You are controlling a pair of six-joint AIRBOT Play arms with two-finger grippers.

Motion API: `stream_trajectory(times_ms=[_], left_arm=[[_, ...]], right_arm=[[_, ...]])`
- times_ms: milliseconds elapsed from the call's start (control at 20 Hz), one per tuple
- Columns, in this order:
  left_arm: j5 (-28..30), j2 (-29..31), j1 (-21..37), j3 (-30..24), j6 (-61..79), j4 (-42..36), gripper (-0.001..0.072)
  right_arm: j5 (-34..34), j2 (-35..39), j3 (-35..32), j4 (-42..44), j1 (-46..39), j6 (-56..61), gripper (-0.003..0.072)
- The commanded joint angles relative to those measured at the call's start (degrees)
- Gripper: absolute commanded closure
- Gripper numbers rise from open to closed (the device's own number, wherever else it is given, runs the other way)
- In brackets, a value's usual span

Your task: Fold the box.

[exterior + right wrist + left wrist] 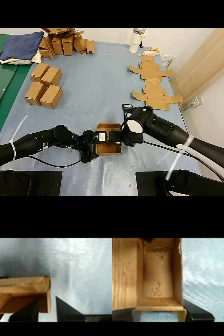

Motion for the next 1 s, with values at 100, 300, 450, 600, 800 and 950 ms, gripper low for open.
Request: stream_trajectory(times_ms=[100, 300, 450, 600, 800, 950], left_arm=[[0.0, 0.0, 0.0, 0.0, 0.0, 0.0, 0.0200], [0.0, 0.0, 0.0, 0.0, 0.0, 0.0, 0.0200], [1.1, 0.0, 0.0, 0.0, 0.0, 0.0, 0.0200], [1.0, 0.0, 0.0, 0.0, 0.0, 0.0, 0.0199], [1.0, 0.0, 0.0, 0.0, 0.0, 0.0, 0.0200], [1.0, 0.0, 0.0, 0.0, 0.0, 0.0, 0.0200]], right_arm=[[6.4, 8.2, 0.2, -7.9, -0.7, 1.0, 0.0535], [-2.1, 13.9, -5.4, -10.0, -10.8, -4.7, 0.0684], [-25.9, 11.6, -13.7, 19.3, -25.2, -34.8, 0.0684], [-30.6, 3.0, -15.6, 46.8, -32.4, -66.7, 0.0684], [-16.6, -8.5, -15.6, 78.8, -33.6, -104.4, 0.0683], [-14.1, -8.5, -15.6, 73.4, -33.6, -107.2, 0.0682]])
